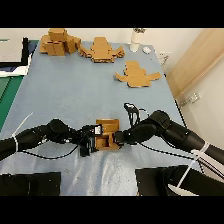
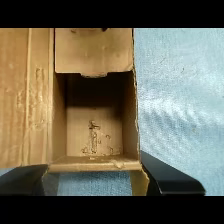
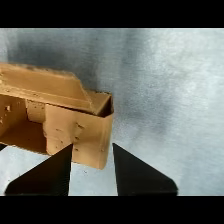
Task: Fold the box.
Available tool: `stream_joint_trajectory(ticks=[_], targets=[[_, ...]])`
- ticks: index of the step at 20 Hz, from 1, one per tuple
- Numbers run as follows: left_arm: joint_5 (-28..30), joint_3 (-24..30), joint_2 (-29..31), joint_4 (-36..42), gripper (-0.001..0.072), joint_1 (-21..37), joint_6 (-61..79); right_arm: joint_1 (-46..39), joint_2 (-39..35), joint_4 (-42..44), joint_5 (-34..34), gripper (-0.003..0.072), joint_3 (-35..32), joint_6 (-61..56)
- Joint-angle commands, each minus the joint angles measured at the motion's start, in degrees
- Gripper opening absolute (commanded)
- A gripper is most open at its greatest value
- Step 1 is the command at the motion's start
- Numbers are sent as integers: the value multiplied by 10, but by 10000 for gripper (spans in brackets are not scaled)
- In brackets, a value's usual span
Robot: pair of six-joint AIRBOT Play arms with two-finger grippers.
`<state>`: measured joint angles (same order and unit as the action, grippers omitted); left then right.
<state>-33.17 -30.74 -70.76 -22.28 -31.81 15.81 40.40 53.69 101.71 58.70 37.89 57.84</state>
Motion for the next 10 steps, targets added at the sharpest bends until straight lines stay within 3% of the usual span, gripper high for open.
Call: stream_joint_trajectory(ticks=[1,10], targets=[[0,0,0,0,510,0,0,1,36,-9,22,407,30,-16],[0,0,0,0,510,0,0,98,171,-136,156,403,140,-146]])
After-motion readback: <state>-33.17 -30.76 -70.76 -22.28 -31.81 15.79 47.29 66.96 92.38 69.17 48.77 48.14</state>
